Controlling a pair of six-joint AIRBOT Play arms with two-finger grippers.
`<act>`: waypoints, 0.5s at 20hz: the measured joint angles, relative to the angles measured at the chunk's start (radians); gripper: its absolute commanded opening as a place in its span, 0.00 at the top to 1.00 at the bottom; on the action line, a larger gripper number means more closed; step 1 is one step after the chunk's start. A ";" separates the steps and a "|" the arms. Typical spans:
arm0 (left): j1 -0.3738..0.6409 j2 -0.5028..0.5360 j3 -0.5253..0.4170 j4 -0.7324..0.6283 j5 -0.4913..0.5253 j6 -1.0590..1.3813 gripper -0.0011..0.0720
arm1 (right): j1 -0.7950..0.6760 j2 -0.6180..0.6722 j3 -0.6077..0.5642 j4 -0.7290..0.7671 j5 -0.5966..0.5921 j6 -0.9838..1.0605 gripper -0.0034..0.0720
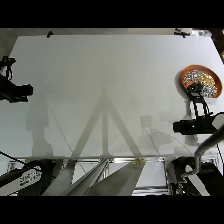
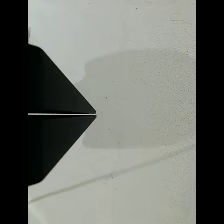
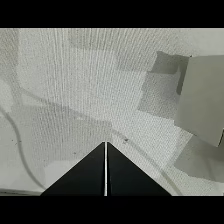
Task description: Fold the box and place the chain.
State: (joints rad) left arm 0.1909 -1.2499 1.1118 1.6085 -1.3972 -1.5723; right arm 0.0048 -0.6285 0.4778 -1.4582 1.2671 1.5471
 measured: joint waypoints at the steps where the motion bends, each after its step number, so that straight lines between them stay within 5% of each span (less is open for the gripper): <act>1: 0.000 0.000 0.000 0.000 0.000 0.000 0.97 | 0.000 0.000 0.000 0.000 0.000 0.000 0.94; 10: 0.000 0.000 0.000 0.000 0.000 0.000 0.97 | 0.000 0.000 0.000 0.002 -0.010 0.001 0.94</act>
State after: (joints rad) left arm 0.1909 -1.2499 1.1118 1.6081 -1.3972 -1.5723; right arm 0.0048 -0.6285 0.4778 -1.4567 1.2572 1.5478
